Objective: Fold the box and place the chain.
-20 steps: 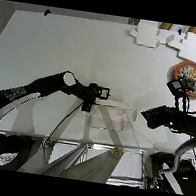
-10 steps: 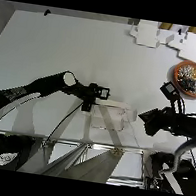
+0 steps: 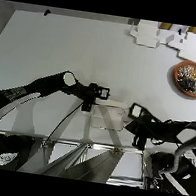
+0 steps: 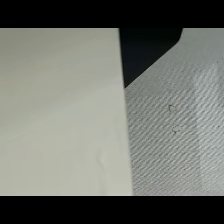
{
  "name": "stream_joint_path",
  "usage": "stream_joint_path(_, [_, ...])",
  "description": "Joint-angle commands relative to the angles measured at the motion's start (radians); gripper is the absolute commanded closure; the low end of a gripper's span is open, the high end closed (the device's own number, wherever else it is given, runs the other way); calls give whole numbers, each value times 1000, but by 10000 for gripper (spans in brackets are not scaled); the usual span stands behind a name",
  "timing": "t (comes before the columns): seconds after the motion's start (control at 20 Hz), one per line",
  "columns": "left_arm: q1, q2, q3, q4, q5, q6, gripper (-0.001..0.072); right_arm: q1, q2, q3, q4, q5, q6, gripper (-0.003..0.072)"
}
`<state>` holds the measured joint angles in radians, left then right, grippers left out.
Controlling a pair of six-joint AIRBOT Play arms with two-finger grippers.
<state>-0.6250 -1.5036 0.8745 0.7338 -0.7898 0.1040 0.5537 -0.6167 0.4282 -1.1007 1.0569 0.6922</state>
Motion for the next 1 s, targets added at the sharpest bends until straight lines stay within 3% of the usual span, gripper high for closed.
stream_joint_path(0.0, [0, 0, 0, 0, 0, 0, 700, 114, -98, -26, -145, -117, -49, 165])
stream_joint_path(0.05, [0, 0, 0, 0, 0, 0, 700, 114, -107, -45, -151, -185, -50, 22])
stream_joint_path(0.15, [0, 0, 0, 0, 0, 0, 700, 125, -103, -88, -156, -325, -50, 19])
stream_joint_path(0.35, [0, 0, 0, 0, 0, 0, 700, 171, -103, -163, -157, -449, -97, 19])
stream_joint_path(0.7, [0, 0, 0, 0, 0, 0, 700, 244, -112, -205, -160, -536, -151, 20])
stream_joint_path(0.95, [0, 0, 0, 0, 0, 0, 700, 150, -117, -190, -149, -555, -152, 20])
